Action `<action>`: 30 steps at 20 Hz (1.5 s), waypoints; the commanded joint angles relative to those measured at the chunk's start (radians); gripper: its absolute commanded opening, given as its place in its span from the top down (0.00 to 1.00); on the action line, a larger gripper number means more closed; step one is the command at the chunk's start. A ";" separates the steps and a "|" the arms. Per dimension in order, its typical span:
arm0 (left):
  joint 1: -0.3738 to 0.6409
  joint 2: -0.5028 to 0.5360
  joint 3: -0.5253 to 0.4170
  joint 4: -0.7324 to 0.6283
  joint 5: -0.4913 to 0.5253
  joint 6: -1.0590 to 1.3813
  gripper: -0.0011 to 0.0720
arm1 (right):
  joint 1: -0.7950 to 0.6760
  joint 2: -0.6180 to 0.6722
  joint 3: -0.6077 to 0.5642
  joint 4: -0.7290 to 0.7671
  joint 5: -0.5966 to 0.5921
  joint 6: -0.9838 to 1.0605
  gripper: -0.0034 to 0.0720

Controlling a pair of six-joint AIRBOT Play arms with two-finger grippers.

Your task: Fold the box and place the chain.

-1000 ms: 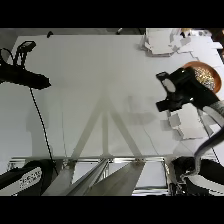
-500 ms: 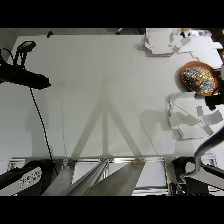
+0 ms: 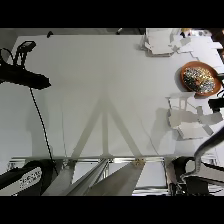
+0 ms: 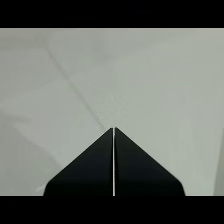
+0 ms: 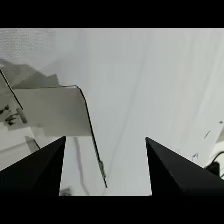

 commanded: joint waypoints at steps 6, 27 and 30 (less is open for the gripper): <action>0.000 0.001 0.000 0.000 0.000 0.000 0.97 | -0.005 -0.113 0.001 0.003 0.068 0.034 0.93; -0.001 0.000 0.000 -0.069 0.060 0.005 0.97 | 0.834 0.574 -0.695 0.783 -0.715 0.152 0.93; -0.006 -0.013 0.000 -0.138 0.072 0.044 0.90 | 0.843 0.574 -0.695 0.782 -0.717 0.153 0.93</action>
